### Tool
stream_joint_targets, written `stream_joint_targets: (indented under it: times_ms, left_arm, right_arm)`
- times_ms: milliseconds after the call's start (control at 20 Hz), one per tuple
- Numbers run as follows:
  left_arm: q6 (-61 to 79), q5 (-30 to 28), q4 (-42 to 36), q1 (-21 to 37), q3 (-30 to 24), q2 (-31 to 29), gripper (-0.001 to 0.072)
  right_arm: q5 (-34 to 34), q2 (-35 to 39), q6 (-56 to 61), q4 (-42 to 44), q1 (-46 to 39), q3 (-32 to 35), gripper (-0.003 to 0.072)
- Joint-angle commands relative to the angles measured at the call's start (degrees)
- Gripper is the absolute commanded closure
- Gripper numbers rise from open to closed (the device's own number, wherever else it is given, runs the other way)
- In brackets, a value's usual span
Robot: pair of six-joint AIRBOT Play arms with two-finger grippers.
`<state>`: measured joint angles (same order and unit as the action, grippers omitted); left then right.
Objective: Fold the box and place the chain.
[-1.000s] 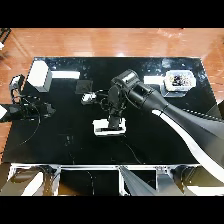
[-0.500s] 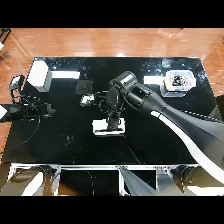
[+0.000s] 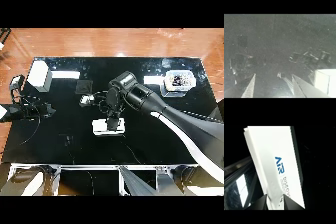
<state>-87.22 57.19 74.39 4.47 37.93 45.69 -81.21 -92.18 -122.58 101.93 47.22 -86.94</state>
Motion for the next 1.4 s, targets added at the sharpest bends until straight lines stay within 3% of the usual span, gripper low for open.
stream_joint_targets:
  times_ms: [0,300,1350]
  left_arm:
    - [0.0,0.0,0.0,0.02,0.0,0.0,0.0146]
    - [0.02,0.0,0.0,0.02,0.0,0.0,0.0146]
    - [0.0,0.0,-0.02,0.02,0.0,0.0,0.0146]
  right_arm:
    - [0.0,-0.04,0.22,-0.02,0.04,0.02,0.0417]
    - [0.44,-0.04,0.22,-0.15,0.2,1.11,0.0446]
    - [2.89,1.55,1.33,-2.6,1.05,3.02,0.0443]
